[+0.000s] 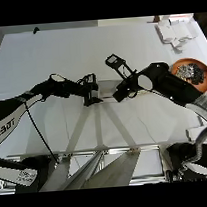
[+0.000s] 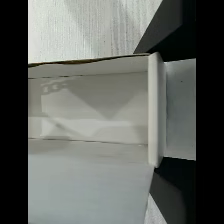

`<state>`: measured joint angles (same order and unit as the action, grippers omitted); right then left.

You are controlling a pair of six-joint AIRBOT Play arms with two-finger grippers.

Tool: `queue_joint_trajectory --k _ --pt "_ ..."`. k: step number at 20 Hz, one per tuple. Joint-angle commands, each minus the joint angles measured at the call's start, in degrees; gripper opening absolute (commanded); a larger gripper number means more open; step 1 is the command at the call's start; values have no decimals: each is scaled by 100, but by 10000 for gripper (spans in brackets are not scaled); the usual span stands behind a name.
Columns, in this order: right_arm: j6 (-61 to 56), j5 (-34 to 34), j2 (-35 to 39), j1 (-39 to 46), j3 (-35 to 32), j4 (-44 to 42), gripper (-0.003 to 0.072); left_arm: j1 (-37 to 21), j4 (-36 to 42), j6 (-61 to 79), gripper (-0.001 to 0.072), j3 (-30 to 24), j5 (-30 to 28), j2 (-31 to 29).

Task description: Fold the box and place the chain.

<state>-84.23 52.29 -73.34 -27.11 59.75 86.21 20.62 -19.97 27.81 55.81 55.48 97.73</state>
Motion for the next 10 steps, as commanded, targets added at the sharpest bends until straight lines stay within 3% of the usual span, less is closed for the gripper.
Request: queue_joint_trajectory --k 1,6,10 --pt "-127 -872 -162 -162 7 -166 9 -4 0 2 355 2 0 -2" --pt "63 -1864 -168 -162 7 -835 9 -4 0 2 355 2 0 -2" --pt "787 -2022 -286 -162 7 -1432 8 -4 0 2 355 2 0 -2"
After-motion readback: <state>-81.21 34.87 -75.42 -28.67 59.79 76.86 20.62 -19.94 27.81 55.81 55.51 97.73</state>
